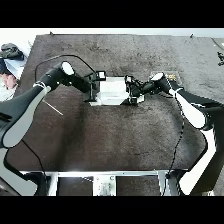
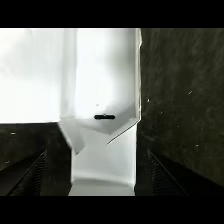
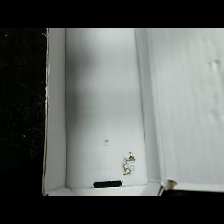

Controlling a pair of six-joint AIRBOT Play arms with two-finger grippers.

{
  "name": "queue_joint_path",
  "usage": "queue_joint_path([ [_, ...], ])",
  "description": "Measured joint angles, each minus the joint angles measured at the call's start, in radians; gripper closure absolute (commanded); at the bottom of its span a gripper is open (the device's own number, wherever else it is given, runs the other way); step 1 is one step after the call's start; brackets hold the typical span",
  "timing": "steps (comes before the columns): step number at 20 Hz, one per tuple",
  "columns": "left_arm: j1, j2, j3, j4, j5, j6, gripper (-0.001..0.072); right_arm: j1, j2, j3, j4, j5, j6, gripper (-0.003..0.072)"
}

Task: Fold the box and place the chain.

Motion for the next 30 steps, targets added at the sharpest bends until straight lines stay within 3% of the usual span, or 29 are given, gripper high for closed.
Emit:
queue_joint_path([
  [3, -0.014, -0.029, -0.006, 0.019, 0.036, 0.000, 0.0023, 0.000, 0.000, 0.000, 0.000, -0.002, 0.000, 0.0163],
  [4, -0.015, -0.035, -0.007, 0.021, 0.047, -0.001, 0.0061, 0.000, 0.000, 0.000, 0.000, -0.003, 0.000, 0.0163],
  [5, -0.017, -0.040, -0.008, 0.019, 0.052, -0.003, 0.0159, 0.000, 0.000, 0.000, 0.000, -0.003, 0.000, 0.0163],
  [10, -0.021, -0.062, -0.009, 0.012, 0.076, -0.003, 0.0209, 0.000, 0.000, 0.000, 0.000, -0.003, 0.000, 0.0164],
  [11, -0.021, -0.063, -0.009, 0.011, 0.078, -0.003, 0.0435, 0.000, 0.000, 0.000, 0.000, -0.003, 0.000, 0.0164],
  [12, -0.022, -0.064, -0.009, 0.010, 0.082, -0.003, 0.0483, 0.000, 0.000, 0.000, 0.000, -0.003, 0.000, 0.0164],
  [16, -0.023, -0.067, -0.009, -0.005, 0.089, -0.012, 0.0486, 0.000, 0.000, 0.000, 0.000, -0.003, 0.000, 0.0163],
  [18, -0.023, -0.068, -0.009, -0.033, 0.088, -0.016, 0.0617, 0.000, 0.000, 0.000, 0.000, -0.003, 0.000, 0.0163],
  [23, -0.023, -0.071, -0.009, -0.123, 0.085, 0.012, 0.0598, 0.000, 0.000, 0.000, 0.000, -0.003, 0.000, 0.0164],
  [24, -0.022, -0.074, -0.009, -0.134, 0.085, 0.016, 0.0515, 0.000, 0.000, 0.000, 0.000, -0.003, 0.000, 0.0164],
  [29, -0.021, -0.085, -0.010, -0.179, 0.085, 0.038, 0.0512, 0.000, 0.000, 0.000, 0.000, -0.003, 0.000, 0.0164],
  [30, -0.021, -0.086, -0.010, -0.190, 0.085, 0.042, 0.0373, 0.000, 0.000, 0.000, 0.000, -0.003, 0.000, 0.0163],
])
